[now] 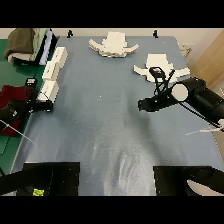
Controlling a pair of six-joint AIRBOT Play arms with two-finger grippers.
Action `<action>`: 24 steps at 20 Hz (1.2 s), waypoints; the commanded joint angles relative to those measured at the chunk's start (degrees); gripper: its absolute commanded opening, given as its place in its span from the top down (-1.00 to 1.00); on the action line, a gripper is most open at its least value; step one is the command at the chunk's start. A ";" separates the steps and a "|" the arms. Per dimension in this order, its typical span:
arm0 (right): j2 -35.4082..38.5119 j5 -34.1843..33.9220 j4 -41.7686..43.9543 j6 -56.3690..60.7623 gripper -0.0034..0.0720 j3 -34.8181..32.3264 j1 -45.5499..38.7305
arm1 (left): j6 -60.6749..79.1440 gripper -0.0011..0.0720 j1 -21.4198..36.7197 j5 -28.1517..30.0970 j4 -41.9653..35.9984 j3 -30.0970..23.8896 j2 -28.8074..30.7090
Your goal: Fold the box.
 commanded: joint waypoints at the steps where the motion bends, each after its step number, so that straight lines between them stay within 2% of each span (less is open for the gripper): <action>1: -0.04 -0.28 0.02 0.02 0.89 0.04 0.04 | -1.53 -0.47 0.87 0.28 -1.20 6.19 -8.39; 4: -0.17 -0.33 0.00 0.00 0.89 0.04 0.04 | -2.51 -0.47 0.87 -0.96 -1.20 12.83 -14.38; 8: -0.57 -0.76 0.02 0.02 0.89 0.04 0.04 | -2.32 -0.47 0.55 -5.90 -1.11 21.99 -20.63; 13: -1.20 -1.77 0.04 0.02 0.89 0.04 0.04 | -2.23 -0.47 -1.49 -5.88 -1.01 31.23 -26.88; 17: -1.25 -1.75 0.04 0.02 0.89 0.04 0.04 | -2.03 -0.47 -1.99 -5.49 -0.90 34.64 -28.94; 24: -1.25 -1.75 0.07 0.02 0.89 0.04 0.04 | -2.10 -0.47 -1.99 -4.17 -0.96 34.84 -29.22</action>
